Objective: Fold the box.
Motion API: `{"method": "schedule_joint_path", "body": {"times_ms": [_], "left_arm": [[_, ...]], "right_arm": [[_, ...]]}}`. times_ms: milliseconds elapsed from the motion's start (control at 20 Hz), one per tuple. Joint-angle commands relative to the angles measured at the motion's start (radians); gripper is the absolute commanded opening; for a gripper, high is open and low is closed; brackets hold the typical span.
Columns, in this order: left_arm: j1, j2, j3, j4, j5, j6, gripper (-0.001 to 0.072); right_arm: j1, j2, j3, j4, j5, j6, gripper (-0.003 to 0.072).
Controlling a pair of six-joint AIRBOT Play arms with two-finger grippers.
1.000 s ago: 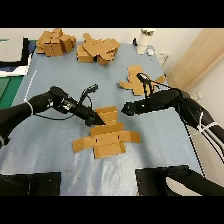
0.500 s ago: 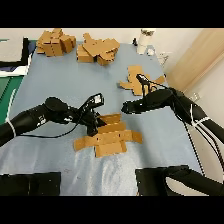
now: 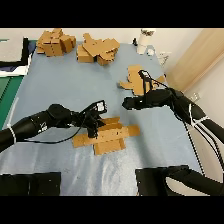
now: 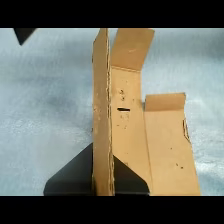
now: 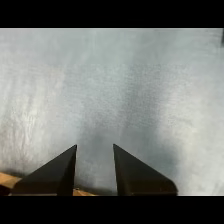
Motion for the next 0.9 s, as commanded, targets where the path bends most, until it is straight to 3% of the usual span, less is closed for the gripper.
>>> {"method": "schedule_joint_path", "body": {"times_ms": [0,400,850], "left_arm": [[-0.044,-0.024,-0.024,-0.003,0.045,0.030,0.0008],[-0.050,-0.039,-0.015,-0.026,-0.037,0.047,0.0008],[0.045,-0.044,0.037,-0.068,-0.238,0.055,0.0009]], "right_arm": [[0.000,-0.001,0.001,-0.005,0.036,0.001,0.0336],[0.000,-0.005,0.001,-0.005,0.034,0.002,0.0336],[0.000,-0.005,0.000,-0.005,0.034,0.001,0.0336]]}}
